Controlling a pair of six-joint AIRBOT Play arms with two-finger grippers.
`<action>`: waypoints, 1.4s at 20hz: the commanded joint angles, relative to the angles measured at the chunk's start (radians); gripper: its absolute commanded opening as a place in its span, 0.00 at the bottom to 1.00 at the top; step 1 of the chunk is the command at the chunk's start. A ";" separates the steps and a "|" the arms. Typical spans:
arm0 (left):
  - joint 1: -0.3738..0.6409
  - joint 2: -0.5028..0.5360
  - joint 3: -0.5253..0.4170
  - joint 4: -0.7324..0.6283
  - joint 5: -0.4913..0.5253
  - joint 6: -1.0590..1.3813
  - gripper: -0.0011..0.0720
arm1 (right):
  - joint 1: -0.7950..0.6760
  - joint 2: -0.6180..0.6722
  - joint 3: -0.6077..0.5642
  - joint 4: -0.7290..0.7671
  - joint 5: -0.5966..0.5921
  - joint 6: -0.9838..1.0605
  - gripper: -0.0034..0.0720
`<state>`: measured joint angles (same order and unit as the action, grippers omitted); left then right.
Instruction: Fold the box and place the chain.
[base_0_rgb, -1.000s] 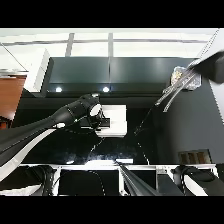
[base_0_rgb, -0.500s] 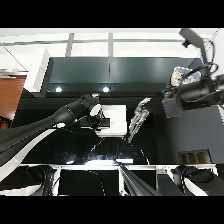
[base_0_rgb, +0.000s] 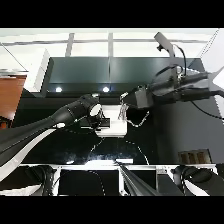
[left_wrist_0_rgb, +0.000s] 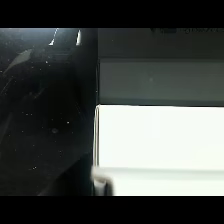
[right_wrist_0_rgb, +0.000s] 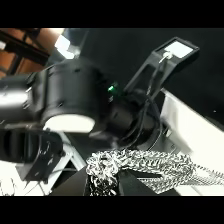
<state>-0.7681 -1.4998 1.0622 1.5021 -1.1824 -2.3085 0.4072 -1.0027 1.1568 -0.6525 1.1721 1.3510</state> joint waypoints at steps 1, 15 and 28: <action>-0.001 0.000 0.001 0.000 0.000 0.000 0.06 | 0.013 -0.053 -0.016 -0.013 -0.038 0.007 0.06; -0.001 0.000 0.001 0.000 0.000 0.000 0.06 | 0.124 -0.137 -0.317 -0.084 -0.272 0.047 0.16; -0.001 0.000 0.001 0.000 0.000 0.000 0.06 | -0.132 0.122 -0.639 -0.219 -0.332 -0.526 1.00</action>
<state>-0.7681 -1.4998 1.0622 1.5017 -1.1828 -2.3085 0.2775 -0.9131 0.6270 -0.8799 0.9730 1.0317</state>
